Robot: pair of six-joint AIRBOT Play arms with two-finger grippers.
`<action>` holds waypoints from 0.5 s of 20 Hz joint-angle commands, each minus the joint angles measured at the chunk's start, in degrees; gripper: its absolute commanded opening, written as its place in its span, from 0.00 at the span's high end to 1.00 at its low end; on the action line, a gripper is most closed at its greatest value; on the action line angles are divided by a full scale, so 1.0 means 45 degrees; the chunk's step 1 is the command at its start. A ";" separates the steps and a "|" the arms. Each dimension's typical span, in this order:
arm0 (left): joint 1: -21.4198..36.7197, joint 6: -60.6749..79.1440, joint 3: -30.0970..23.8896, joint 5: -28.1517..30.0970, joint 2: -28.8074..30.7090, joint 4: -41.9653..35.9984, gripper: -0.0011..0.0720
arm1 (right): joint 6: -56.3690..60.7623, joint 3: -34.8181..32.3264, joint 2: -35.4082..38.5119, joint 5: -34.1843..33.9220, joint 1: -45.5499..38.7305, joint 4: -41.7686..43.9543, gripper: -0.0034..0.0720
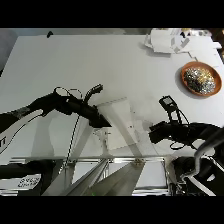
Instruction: Fold the box and place the chain.
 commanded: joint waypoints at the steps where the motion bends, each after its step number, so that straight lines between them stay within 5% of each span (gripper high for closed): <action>1: -0.0117 0.0787 -0.0019 0.0136 -0.0165 -0.0189 0.47 | 0.0044 0.0000 -0.0010 -0.0010 0.0010 0.0015 0.93; 3: -0.0107 0.1282 -0.0019 0.0160 -0.0146 -0.0214 0.93 | 0.0044 0.0000 -0.0010 -0.0010 0.0010 0.0019 0.93; 7: -0.0102 0.3585 -0.0010 0.0209 0.0136 -0.0228 0.98 | 0.0044 0.0000 -0.0005 -0.0087 0.0010 0.0306 0.91; 10: -0.0175 0.4342 0.0636 0.0345 0.0563 0.0010 0.98 | 0.0044 0.0146 0.0000 -0.0253 0.0010 0.0811 0.37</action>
